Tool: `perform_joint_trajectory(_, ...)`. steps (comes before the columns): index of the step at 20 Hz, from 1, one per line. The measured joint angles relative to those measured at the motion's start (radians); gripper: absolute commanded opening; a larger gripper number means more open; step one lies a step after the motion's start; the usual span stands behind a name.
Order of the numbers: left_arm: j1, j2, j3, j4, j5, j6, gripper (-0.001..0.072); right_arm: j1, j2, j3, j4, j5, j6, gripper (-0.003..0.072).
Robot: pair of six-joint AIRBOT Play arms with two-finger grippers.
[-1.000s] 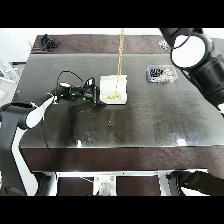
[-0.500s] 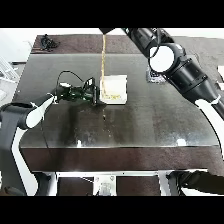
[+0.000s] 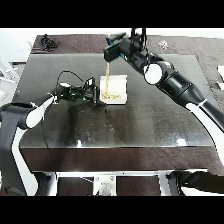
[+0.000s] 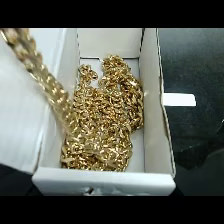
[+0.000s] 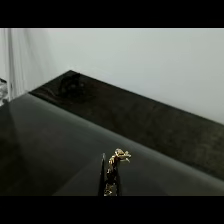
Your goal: Fold the box and place the chain.
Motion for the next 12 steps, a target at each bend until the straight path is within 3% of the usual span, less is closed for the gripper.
perform_joint_trajectory(6, 0.000, 0.000, 0.000, 0.000, 0.000, 0.000, 0.0627, -0.068, -0.016, -0.182, 0.000, 0.029, 0.026, 0.0001)
perform_joint_trajectory(12, 0.000, 0.000, 0.000, 0.000, 0.000, 0.000, 0.0626, -0.090, -0.074, -0.242, 0.017, 0.095, 0.030, 0.0002)
